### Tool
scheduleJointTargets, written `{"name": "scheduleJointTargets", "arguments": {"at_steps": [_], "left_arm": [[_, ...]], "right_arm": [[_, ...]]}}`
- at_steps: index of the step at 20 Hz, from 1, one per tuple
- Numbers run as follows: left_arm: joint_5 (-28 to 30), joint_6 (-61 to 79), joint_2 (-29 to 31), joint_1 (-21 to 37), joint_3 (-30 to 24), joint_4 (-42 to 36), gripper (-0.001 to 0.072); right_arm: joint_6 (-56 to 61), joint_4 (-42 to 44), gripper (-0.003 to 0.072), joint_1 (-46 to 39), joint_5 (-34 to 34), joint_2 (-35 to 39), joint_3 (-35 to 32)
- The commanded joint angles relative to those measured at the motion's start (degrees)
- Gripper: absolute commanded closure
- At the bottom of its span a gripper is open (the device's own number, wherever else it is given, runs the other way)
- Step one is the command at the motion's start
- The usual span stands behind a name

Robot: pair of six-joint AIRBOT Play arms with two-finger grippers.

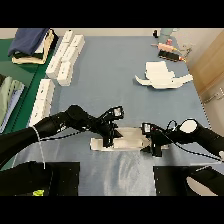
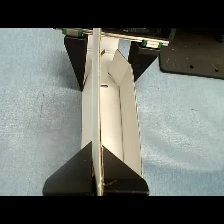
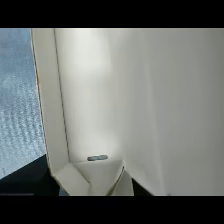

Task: Fold the box.

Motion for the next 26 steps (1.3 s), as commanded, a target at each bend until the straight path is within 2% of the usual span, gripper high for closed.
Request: {"name": "scheduleJointTargets", "arguments": {"at_steps": [1,2,3,26], "left_arm": [[-0.02,0.02,0.04,0.02,0.04,0.02,0.0693],[-0.02,0.02,0.04,0.02,0.04,0.02,0.0693],[-0.02,0.02,0.04,0.02,0.04,0.02,0.0693],[-0.02,0.02,0.04,0.02,0.04,0.02,0.0693]], "right_arm": [[1.14,0.02,0.0129,0.04,0.24,0.07,-0.02],[2.75,0.00,0.0053,0.04,0.20,0.07,0.00],[2.84,0.02,0.0032,0.04,0.28,0.07,-0.02],[2.75,-0.15,0.0032,0.02,0.07,0.04,-0.02]]}}
